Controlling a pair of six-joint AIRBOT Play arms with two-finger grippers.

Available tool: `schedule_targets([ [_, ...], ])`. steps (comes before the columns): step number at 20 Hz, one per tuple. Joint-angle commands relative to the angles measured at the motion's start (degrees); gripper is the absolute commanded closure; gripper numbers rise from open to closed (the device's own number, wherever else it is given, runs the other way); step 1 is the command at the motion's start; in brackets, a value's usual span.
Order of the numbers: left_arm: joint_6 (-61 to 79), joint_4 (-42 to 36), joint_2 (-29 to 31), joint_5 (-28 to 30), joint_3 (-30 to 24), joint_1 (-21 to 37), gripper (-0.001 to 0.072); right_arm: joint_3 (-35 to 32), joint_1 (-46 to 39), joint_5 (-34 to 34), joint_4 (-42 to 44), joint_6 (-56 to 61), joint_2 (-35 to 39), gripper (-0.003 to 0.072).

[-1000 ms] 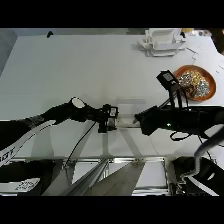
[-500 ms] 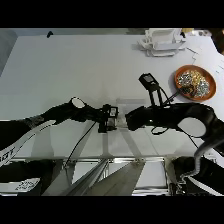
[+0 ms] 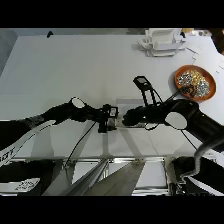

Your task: Fold the box and place the chain.

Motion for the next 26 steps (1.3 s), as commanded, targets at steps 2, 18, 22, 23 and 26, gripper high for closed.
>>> schedule_targets([
  [2,0.0,0.0,0.0,0.0,0.0,0.0,0.0570,4.6,-4.8,9.1,-3.5,-0.9,1.7,0.0497],
  [18,0.0,0.0,0.0,0.0,0.0,0.0,0.0570,4.5,-23.7,17.6,-21.7,0.7,-6.5,0.0508],
  [22,0.0,0.0,0.0,0.0,0.0,0.0,0.0570,4.5,-23.7,14.6,-21.7,0.7,-13.5,0.0482],
  [23,0.0,0.0,0.0,0.0,0.0,0.1,0.0570,4.5,-23.7,13.9,-21.7,0.7,-15.1,0.0483],
  [26,0.0,0.0,0.0,0.0,0.0,0.0,0.0570,4.5,-23.7,13.5,-21.7,0.9,-19.2,0.0484],
])
